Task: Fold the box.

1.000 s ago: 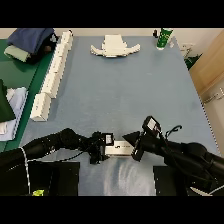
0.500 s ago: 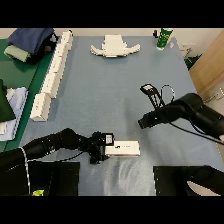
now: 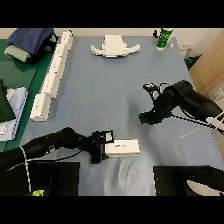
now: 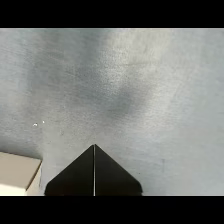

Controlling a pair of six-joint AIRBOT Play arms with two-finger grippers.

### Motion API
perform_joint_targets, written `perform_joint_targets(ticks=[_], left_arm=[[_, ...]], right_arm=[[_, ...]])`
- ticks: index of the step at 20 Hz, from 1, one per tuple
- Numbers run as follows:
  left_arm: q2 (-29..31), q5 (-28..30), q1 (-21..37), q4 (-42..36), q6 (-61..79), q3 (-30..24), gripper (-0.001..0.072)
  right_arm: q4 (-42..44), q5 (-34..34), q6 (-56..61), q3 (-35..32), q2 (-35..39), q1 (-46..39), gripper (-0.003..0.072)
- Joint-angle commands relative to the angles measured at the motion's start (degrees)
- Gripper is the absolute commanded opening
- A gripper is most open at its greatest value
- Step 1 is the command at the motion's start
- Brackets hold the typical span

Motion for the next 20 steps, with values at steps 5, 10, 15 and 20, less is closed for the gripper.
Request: perform_joint_targets(ticks=[5,10,15,20], left_arm=[[6.32,0.76,14.40,-0.42,-19.26,5.79,0.0472],[1.25,8.39,32.22,12.63,-33.00,13.68,0.0472],[-16.44,5.92,45.31,13.44,-37.20,27.17,0.0472],[-30.60,5.99,49.75,16.68,-44.28,42.03,0.0472]], right_arm=[[0.07,-1.05,0.66,0.39,-0.39,-0.09,0.0006],[0.07,-1.05,0.66,0.39,-0.39,-0.09,0.0005],[0.04,-1.05,0.66,0.39,-0.39,-0.09,0.0006],[0.07,-1.05,0.66,0.39,-0.39,-0.09,0.0005]])
